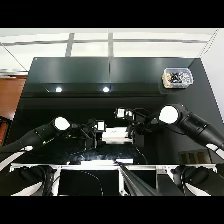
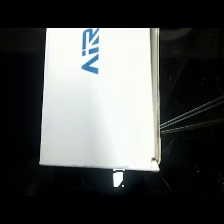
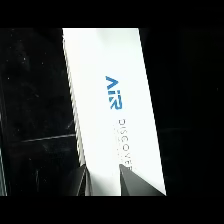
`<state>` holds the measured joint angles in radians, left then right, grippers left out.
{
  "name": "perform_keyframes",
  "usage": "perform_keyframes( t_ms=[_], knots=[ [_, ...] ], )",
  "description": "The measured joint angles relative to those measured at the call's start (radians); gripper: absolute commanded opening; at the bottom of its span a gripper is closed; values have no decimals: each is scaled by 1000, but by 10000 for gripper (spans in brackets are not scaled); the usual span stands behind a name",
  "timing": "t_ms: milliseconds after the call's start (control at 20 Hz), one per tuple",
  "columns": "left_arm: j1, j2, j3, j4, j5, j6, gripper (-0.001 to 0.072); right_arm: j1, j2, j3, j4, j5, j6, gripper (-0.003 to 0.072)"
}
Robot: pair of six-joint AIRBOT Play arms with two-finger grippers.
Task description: Fold the box and place the chain.
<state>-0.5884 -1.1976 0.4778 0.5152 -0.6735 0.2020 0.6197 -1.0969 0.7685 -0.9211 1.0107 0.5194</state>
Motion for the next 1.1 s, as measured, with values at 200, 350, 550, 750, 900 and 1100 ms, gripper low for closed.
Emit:
perform_keyframes(
  t_ms=[200,350,550,750,900,1100],
  knots=[
    [0,0,0,0,0,0,290,8,-1,0,-2,-10,0,235],
    [0,0,0,0,0,0,290,11,-4,-1,-2,-13,0,235],
    [0,0,0,0,0,-1,290,20,-23,-9,-2,-19,3,235],
    [0,0,0,0,0,0,290,42,-35,-15,5,-43,6,235],
    [0,0,0,0,0,1,291,39,-38,-16,6,-47,12,236],
    [0,0,0,0,0,0,290,27,-27,-8,0,-43,46,236]
  ],
)
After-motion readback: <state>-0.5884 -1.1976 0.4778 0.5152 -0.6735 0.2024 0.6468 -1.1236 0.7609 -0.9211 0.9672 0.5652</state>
